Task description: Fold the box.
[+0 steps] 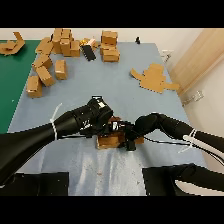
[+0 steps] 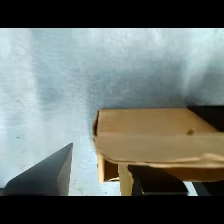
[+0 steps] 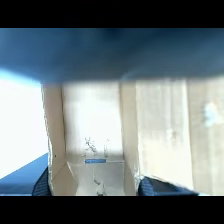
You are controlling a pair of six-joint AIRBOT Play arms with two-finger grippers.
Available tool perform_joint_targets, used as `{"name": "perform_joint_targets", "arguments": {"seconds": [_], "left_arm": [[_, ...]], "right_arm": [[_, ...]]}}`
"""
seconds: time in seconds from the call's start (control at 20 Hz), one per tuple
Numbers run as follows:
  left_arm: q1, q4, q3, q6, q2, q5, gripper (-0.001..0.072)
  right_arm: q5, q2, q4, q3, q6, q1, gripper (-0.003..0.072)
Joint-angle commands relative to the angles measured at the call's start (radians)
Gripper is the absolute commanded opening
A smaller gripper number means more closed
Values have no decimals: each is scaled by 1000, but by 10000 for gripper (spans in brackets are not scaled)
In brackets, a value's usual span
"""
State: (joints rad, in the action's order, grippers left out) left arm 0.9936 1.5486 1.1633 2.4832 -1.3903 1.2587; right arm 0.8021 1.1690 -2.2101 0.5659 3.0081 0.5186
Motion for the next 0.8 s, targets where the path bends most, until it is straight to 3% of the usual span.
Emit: {"name": "perform_joint_targets", "arguments": {"seconds": [0.0,0.75], "left_arm": [[-36,-1,1,-4,17,13,438],[-102,-8,1,-24,41,7,438]], "right_arm": [[0,0,0,0,0,0,582],[0,0,0,0,0,0,582]]}}
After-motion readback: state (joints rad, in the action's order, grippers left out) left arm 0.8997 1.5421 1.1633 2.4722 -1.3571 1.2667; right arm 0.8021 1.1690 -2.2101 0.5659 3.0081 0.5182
